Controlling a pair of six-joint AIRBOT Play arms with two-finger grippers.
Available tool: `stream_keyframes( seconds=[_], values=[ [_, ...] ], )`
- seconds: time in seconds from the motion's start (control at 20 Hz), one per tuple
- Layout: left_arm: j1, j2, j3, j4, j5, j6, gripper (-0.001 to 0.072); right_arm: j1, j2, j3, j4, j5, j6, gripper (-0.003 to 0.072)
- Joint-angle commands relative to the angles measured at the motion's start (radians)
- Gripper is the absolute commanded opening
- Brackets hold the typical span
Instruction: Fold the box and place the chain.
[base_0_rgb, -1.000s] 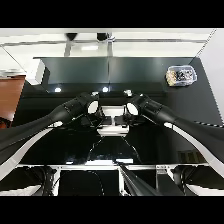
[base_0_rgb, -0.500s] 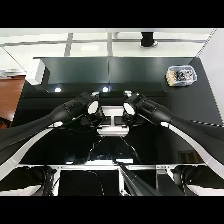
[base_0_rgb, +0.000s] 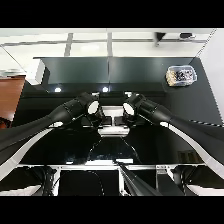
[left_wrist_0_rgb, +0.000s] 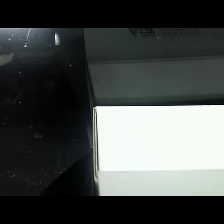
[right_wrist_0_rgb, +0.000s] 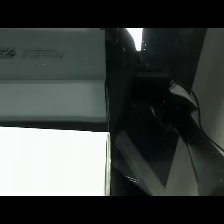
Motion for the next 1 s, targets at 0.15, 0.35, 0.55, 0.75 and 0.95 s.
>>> stream_keyframes(
  seconds=[0.15, 0.35, 0.55, 0.75, 0.95],
  values=[
    [0.001, 0.001, 0.001, 0.000, -0.010, -0.001, 0.0030, -0.016, 0.101, 0.003, -0.042, 0.015, -0.129, 0.0334],
    [0.001, 0.001, 0.003, 0.010, -0.001, 0.013, 0.0031, -0.036, 0.329, 0.004, -0.184, 0.053, -0.205, 0.0333],
    [0.000, 0.001, 0.017, 0.073, -0.011, -0.025, 0.0029, -0.154, 0.484, 0.003, -0.581, 0.070, -0.204, 0.0332],
    [0.001, 0.001, 0.018, 0.087, -0.011, -0.032, 0.0030, -0.449, 0.456, -0.060, -0.605, -0.152, -0.194, 0.0643],
    [0.001, 0.001, 0.018, 0.087, -0.009, -0.031, 0.0030, -0.731, 0.303, -0.058, -0.364, -0.344, -0.194, 0.0717]
  ],
)
